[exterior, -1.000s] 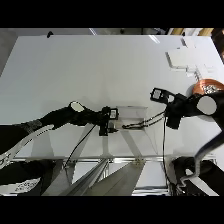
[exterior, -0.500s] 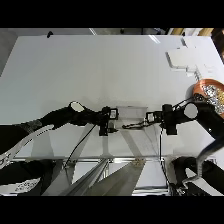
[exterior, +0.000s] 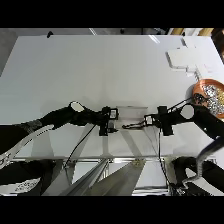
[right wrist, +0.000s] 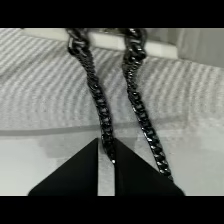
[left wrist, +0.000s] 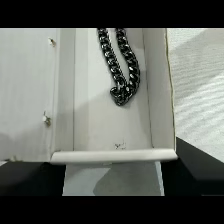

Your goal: Fold the box and place the chain.

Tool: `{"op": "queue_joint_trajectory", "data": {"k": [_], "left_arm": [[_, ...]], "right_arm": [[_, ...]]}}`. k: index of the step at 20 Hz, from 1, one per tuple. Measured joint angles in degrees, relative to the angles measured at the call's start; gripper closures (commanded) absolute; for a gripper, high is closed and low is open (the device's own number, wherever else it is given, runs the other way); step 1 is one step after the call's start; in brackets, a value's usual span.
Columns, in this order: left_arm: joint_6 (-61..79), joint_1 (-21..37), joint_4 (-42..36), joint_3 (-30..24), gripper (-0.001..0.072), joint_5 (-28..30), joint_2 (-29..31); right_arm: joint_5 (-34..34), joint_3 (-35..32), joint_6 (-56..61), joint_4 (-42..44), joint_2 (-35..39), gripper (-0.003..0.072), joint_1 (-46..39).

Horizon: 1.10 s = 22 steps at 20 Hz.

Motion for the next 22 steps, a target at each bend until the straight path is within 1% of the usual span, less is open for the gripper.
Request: {"op": "queue_joint_trajectory", "data": {"k": [4,6,7,9,11,13,16,19,22], "left_arm": [[0.00,0.00,-0.02,0.00,0.0438,0.00,0.00],[0.00,0.00,-0.02,0.00,0.0438,0.00,0.00],[0.00,0.00,-0.02,0.00,0.0438,0.00,0.00],[0.00,0.00,-0.02,0.00,0.0438,-0.02,0.00],[0.00,0.00,-0.02,0.00,0.0438,0.00,0.00],[0.00,0.00,-0.07,0.00,0.0438,-0.02,0.00],[0.00,0.00,-0.13,0.00,0.0438,0.00,0.00],[0.00,0.00,-0.15,0.00,0.0438,0.00,0.00],[-0.02,0.00,-0.17,0.00,0.0438,0.00,0.00]], "right_arm": [[-0.74,-0.28,0.79,-0.83,1.55,0.0668,0.04],[-0.24,-0.15,2.45,-1.68,5.16,0.0668,0.02],[2.23,-0.22,3.08,-1.75,7.34,0.0668,0.02],[3.58,-0.15,3.82,0.42,12.28,0.0668,0.02],[5.81,-0.20,4.28,5.66,17.07,0.0668,0.04],[7.04,-0.20,4.55,13.05,20.76,0.0669,0.04],[7.65,-0.20,4.61,24.79,23.26,0.0669,1.84],[4.48,-0.20,4.63,30.93,23.41,0.0668,7.87],[-3.58,-0.20,6.47,33.68,21.22,0.0664,15.63]]}}
